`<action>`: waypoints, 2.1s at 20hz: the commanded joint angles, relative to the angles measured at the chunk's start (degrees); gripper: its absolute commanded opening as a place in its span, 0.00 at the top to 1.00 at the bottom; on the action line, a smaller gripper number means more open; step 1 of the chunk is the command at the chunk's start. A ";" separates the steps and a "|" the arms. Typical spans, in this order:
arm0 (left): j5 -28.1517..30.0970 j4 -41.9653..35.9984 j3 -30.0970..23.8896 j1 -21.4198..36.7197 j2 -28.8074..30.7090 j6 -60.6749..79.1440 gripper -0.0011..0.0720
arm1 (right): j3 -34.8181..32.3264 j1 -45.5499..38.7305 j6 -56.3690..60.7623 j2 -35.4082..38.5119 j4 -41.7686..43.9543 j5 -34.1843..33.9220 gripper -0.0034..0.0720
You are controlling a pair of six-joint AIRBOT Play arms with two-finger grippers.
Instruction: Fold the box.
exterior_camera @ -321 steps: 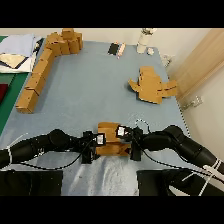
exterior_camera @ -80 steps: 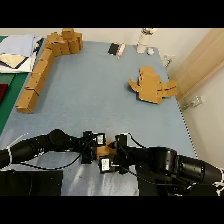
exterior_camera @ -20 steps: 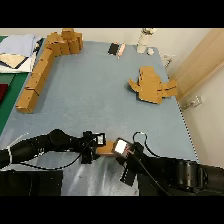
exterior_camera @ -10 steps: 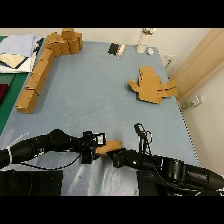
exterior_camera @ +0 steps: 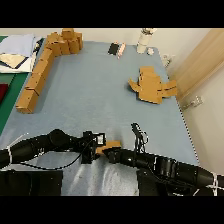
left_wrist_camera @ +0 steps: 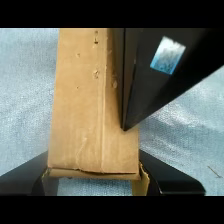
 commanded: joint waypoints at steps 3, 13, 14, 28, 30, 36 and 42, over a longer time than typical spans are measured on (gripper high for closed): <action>0.02 0.02 0.04 -0.04 0.02 0.00 0.35 | -0.04 0.50 0.59 -3.39 0.92 0.31 0.95; 0.00 0.02 0.04 -0.04 0.02 0.00 0.35 | 2.16 0.61 0.31 3.61 -4.57 -4.66 0.95; 0.00 0.04 0.04 -0.04 0.02 0.00 0.35 | 3.10 0.61 -0.42 6.43 -6.01 -11.08 0.95; 0.09 0.02 0.15 -0.02 0.02 0.00 0.35 | 16.74 -5.51 -12.79 3.52 -2.71 -73.81 0.95; 0.09 0.00 0.17 -0.04 0.02 0.00 0.35 | 16.96 -5.51 -11.15 2.25 -2.71 -71.21 0.95; 0.13 0.00 0.17 -0.04 0.02 0.00 0.35 | 16.98 -5.60 -7.48 0.94 -3.17 -69.77 0.95; -0.02 -0.70 0.17 -0.04 0.02 -0.04 0.35 | 16.98 -5.60 -7.45 -0.46 -3.63 -69.70 0.95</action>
